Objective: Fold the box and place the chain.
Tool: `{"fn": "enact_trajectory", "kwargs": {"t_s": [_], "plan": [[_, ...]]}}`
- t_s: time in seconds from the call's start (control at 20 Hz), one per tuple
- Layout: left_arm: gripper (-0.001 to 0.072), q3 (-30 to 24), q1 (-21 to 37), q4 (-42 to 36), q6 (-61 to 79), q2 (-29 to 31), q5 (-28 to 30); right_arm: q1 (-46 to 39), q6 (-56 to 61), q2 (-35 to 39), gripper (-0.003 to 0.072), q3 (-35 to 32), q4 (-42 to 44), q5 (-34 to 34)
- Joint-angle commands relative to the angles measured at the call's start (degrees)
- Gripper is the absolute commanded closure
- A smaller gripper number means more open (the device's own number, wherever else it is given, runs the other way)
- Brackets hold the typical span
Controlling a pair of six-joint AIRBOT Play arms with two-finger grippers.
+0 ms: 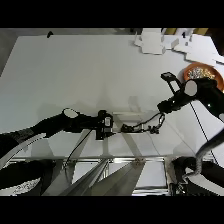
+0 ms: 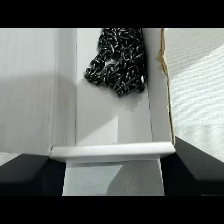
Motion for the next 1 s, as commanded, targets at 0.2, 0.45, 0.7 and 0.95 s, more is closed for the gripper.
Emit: {"fn": "enact_trajectory", "kwargs": {"t_s": [0.2,0.45,0.7,0.95], "plan": [[0.0698,-0.02,0.0,0.02,0.02,0.02,0.0,-0.2,-16.92,-5.55,0.0491,-0.63,-0.57,-2.73],[0.0698,-0.02,0.0,0.02,0.02,0.02,0.0,-0.22,-20.55,-6.14,0.0527,-0.66,-0.57,-3.52],[0.0698,-0.02,0.0,0.02,0.02,0.02,0.0,-0.2,-23.67,-6.14,0.0528,-1.11,-0.26,-4.87],[0.0698,-0.02,0.0,0.02,0.02,0.02,0.0,-0.22,-25.99,-6.16,0.0528,-1.16,0.72,-4.98]]}}
